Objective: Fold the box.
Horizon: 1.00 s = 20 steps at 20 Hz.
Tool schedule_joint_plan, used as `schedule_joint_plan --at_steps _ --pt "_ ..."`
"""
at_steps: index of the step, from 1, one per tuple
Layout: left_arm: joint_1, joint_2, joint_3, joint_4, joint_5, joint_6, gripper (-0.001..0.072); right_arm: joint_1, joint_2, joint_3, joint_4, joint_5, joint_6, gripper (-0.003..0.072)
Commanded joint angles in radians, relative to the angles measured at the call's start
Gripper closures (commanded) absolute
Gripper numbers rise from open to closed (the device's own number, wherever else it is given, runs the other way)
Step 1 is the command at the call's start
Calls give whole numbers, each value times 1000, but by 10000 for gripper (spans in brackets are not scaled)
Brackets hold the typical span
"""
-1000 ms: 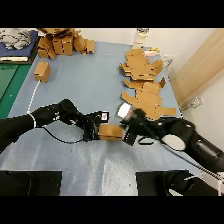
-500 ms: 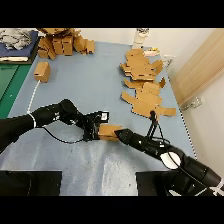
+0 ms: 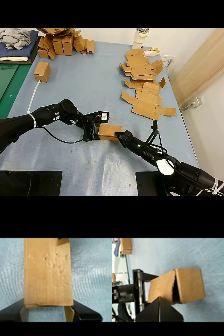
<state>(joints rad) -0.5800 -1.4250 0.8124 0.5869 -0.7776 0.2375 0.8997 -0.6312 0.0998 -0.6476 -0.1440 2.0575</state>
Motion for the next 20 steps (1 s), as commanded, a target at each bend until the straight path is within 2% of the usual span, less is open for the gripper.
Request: schedule_joint_plan --at_steps 1,7,10,14,17,20 --pt "0 0 1 0 0 0 303 6 -41 -3 4 -16 3 687" --pt "0 0 1 0 0 0 303 49 -114 -3 -3 -4 4 687" --pt "0 0 1 0 0 0 303 64 -111 4 -8 -16 3 686" --pt "0 0 1 0 0 0 303 66 35 27 -100 -86 -1 686" --pt "0 0 1 0 0 0 303 27 143 28 -116 -119 -87 685" --pt "0 0 1 0 0 0 303 -51 162 28 -115 -96 -146 685"
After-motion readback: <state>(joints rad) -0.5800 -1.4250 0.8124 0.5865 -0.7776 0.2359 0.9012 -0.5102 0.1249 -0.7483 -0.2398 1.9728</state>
